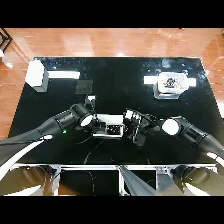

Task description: Fold the box and place the chain.

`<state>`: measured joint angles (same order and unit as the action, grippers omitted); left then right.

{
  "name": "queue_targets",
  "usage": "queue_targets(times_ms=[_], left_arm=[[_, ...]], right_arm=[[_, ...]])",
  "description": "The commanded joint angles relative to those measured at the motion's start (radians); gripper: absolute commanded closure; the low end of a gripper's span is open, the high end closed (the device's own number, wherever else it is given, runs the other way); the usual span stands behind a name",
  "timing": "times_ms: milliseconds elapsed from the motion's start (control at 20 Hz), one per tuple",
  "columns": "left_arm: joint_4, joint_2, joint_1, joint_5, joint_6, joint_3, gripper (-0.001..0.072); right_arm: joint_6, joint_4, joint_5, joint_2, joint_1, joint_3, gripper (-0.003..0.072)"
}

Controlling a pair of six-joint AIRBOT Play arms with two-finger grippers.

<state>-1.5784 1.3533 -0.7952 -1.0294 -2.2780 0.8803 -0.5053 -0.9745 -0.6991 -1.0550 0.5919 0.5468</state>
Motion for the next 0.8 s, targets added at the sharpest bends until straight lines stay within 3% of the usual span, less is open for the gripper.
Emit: queue_targets(times_ms=[0, 200, 650, 750], left_arm=[[0.000, 0.000, 0.000, 0.000, 0.000, 0.000, 0.0687], [0.000, 0.000, 0.000, 0.000, 0.000, 0.000, 0.0687], [0.000, 0.000, 0.000, 0.000, 0.000, 0.000, 0.0687], [0.000, 0.000, 0.000, 0.000, 0.000, 0.000, 0.0687]], right_arm=[[0.201, 0.150, 0.055, -0.061, 0.004, -0.004, 0.0015], [0.222, 0.204, 0.148, -0.100, 0.005, -0.004, 0.0015], [0.242, 0.207, 0.138, -0.140, 0.005, -0.004, 0.0018], [0.242, 0.209, 0.138, -0.146, 0.005, -0.004, 0.0151]])
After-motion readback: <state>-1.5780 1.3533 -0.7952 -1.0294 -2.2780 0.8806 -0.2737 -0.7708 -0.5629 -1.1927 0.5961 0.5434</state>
